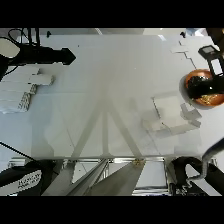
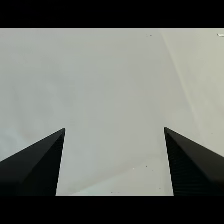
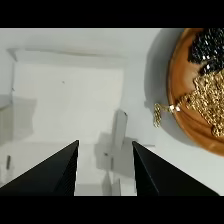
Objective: Fold the box and place the chain.
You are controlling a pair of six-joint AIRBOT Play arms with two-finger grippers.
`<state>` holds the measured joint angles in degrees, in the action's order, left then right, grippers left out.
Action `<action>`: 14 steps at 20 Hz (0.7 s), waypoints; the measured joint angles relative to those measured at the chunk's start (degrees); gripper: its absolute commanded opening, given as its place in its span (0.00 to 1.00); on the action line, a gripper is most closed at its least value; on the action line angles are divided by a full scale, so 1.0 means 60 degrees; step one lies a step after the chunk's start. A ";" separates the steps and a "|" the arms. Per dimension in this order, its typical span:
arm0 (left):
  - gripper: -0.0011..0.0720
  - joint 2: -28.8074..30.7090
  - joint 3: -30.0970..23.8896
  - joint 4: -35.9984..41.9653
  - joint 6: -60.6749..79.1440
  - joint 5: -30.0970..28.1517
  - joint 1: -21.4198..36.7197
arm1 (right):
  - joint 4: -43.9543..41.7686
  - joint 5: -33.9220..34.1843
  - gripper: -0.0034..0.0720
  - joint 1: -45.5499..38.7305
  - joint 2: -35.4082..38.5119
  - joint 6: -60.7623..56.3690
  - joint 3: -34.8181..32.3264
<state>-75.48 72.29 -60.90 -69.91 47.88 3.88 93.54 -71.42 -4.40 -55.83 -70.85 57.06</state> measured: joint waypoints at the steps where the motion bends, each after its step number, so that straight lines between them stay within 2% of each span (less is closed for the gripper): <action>1: 0.96 0.0000 0.0000 0.0000 0.0000 0.0000 0.0000 | 0.0306 -0.0299 0.60 -0.0091 -0.0178 -0.0044 0.0007; 4: 0.96 0.0000 0.0000 0.0000 0.0000 0.0000 0.0000 | 0.0874 -0.1075 0.61 -0.0368 -0.0827 -0.0004 0.0022; 6: 0.96 0.0000 0.0000 0.0000 0.0000 -0.0004 0.0000 | 0.1064 -0.1443 0.66 -0.0466 -0.1235 0.0299 0.0022; 14: 0.96 0.0000 0.0000 -0.0004 0.0000 0.0000 0.0000 | 0.1614 -0.1774 0.65 -0.0583 -0.2911 0.1005 0.0025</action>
